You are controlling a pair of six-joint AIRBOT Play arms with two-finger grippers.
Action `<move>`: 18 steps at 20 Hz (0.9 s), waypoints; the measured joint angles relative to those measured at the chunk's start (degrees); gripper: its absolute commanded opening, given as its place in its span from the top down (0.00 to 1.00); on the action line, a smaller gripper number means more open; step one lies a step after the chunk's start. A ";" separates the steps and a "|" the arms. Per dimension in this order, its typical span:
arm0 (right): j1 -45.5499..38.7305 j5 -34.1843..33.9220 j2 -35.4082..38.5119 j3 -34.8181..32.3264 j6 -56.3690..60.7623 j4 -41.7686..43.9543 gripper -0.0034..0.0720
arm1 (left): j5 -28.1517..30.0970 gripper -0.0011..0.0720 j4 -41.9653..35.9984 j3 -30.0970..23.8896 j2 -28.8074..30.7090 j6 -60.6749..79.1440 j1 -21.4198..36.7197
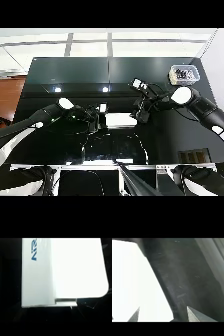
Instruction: Fold the box and place the chain.
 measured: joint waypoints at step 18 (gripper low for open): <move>0.17 1.66 -0.13 -3.82 -14.32 5.11 0.63 | -0.11 0.48 0.00 0.00 0.00 -0.04 0.00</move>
